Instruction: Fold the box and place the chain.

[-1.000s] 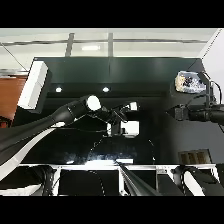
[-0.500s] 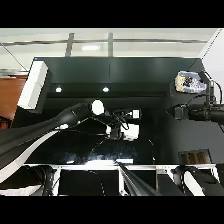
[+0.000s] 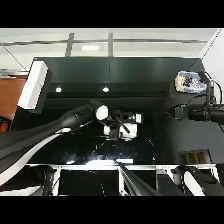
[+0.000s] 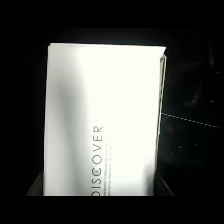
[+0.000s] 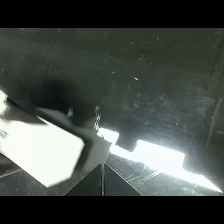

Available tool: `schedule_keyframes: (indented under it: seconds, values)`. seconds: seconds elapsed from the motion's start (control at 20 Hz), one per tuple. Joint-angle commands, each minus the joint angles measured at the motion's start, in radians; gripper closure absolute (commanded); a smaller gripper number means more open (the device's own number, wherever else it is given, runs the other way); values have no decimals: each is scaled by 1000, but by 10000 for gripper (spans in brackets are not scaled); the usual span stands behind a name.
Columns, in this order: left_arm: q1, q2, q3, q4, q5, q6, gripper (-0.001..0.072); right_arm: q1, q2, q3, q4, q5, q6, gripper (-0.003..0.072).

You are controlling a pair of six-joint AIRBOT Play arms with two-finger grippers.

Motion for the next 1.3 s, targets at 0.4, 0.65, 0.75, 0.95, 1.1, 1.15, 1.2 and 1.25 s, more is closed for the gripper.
schedule_keyframes:
  seconds: [0.4, 0.65, 0.75, 0.95, 1.1, 1.15, 1.2, 1.25]
  values:
    - [591, 344, -261, 348, -475, -821, 416, 0, 1, 1, 0, 5, 0, 663]
    - [958, 468, -461, 541, -434, -829, 414, 0, 1, 1, 0, -2, 0, 663]
    - [1080, 474, -460, 541, -391, -828, 414, 0, 1, 1, 0, -3, 0, 663]
    - [1239, 476, -435, 536, -287, -756, 415, 2, 1, 1, 0, 1, 2, 663]
    - [1323, 475, -406, 535, -214, -652, 416, 2, 1, 1, 0, -10, 5, 663]
    - [1351, 475, -398, 531, -182, -613, 415, 2, 0, 1, 0, -17, 5, 663]
    - [1375, 473, -392, 533, -145, -564, 416, 2, 0, 1, 0, -24, 13, 663]
    - [1389, 468, -387, 533, -106, -527, 416, 2, 0, 1, 0, -29, 22, 663]
